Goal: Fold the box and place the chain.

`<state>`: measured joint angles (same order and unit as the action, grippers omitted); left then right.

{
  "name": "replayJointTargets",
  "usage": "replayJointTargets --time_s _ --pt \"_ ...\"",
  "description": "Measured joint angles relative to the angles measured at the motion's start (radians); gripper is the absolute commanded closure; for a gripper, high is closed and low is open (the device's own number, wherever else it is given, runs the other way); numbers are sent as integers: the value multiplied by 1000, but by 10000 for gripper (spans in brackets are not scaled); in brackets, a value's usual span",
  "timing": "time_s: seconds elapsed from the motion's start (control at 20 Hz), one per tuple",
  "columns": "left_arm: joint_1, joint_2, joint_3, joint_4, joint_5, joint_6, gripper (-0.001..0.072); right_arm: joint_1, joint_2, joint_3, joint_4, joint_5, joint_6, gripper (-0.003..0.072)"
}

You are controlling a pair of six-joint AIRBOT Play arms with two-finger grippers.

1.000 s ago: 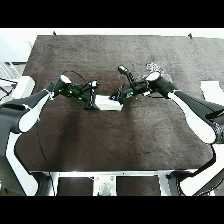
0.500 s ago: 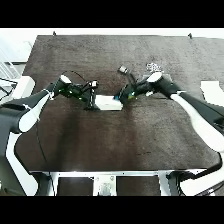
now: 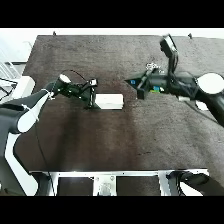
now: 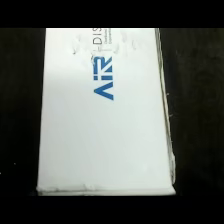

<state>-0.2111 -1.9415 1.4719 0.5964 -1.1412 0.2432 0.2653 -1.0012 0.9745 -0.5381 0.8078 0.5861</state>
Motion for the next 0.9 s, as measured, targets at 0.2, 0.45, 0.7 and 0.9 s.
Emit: replayJointTargets --time_s 0.2,0.45,0.7,0.9 --pt "48 100 -10 -34 21 -122 696 -9 154 -178 3 -74 61 670" --pt "156 356 -171 -71 310 -339 696 -20 220 -269 4 -100 113 670" --pt "295 560 -414 -76 682 -560 694 -23 233 -291 3 -104 135 669" --pt "404 603 -524 -75 811 -664 694 -23 235 -296 4 -105 138 669"
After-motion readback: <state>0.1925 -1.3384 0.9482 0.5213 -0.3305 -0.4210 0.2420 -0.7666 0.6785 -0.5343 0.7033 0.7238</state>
